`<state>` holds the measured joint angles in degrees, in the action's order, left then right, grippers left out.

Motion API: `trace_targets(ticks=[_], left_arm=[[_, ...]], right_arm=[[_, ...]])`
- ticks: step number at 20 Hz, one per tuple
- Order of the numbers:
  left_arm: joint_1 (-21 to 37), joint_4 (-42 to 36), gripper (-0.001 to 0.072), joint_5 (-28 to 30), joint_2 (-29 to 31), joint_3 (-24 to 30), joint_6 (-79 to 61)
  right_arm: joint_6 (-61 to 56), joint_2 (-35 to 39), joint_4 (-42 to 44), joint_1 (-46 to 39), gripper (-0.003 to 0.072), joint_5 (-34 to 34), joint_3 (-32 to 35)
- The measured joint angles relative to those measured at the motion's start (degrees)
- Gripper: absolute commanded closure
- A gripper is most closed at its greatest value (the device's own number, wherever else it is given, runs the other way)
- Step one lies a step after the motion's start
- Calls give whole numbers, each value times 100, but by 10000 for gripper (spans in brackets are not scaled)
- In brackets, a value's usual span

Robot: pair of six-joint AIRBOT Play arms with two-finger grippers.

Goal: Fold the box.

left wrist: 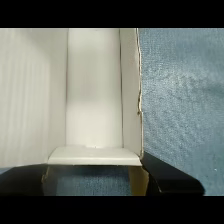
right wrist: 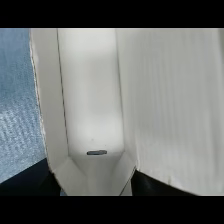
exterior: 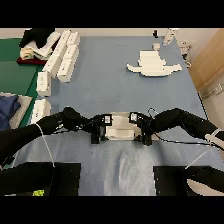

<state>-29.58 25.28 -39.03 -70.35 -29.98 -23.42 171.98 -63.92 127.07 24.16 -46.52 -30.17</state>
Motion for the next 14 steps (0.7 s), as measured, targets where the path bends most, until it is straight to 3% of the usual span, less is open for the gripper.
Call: trace_targets(ticks=[13, 14], left_arm=[[0, 0, 351, -2, 0, 0, 7], [0, 0, 351, -2, 0, 0, 7]], right_arm=[[0, 0, 7, 0, 149, 0, 0], [-2, 0, 13, 0, 23, 0, 0]])
